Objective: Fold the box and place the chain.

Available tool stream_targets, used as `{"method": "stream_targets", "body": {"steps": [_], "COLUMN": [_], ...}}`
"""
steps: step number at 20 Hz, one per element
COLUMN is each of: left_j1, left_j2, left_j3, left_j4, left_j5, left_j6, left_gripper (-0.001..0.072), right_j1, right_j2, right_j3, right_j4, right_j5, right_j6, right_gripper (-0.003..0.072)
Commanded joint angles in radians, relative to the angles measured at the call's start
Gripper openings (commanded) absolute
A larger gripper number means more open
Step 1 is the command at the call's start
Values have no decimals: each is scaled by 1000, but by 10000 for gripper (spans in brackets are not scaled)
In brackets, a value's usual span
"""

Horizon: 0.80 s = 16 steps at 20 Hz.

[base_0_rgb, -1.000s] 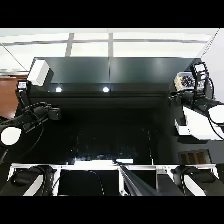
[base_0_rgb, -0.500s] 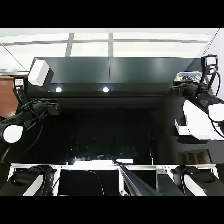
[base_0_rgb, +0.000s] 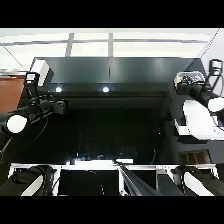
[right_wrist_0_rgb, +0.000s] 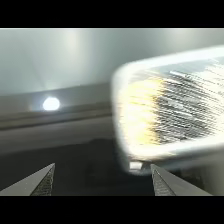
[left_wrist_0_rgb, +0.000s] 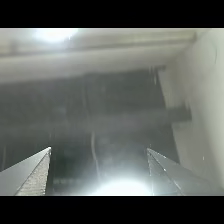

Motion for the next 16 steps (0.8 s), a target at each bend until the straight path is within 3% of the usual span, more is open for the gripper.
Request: {"method": "stream_targets", "body": {"steps": [1, 5, 8, 12, 16], "left_j1": [-3, -3, -4, -4, -5], "left_j2": [-7, -10, -10, -10, -10], "left_j3": [39, 39, 39, 39, 39], "left_j4": [92, 92, 91, 91, 91], "left_j5": [-153, -152, -152, -152, -151], "left_j6": [-105, -105, -105, -106, -106], "left_gripper": [719, 719, 718, 718, 719], "right_j1": [-275, -664, -824, -856, -802], "right_j2": [-33, -190, -365, -536, -587], "right_j3": [84, 301, 504, 633, 632], "right_j4": [-81, -154, -159, -229, -269], "right_j5": [105, 411, 690, 911, 948], "right_j6": [150, 199, 145, -63, -326], "right_gripper": [720, 720, 720, 720, 720]}}
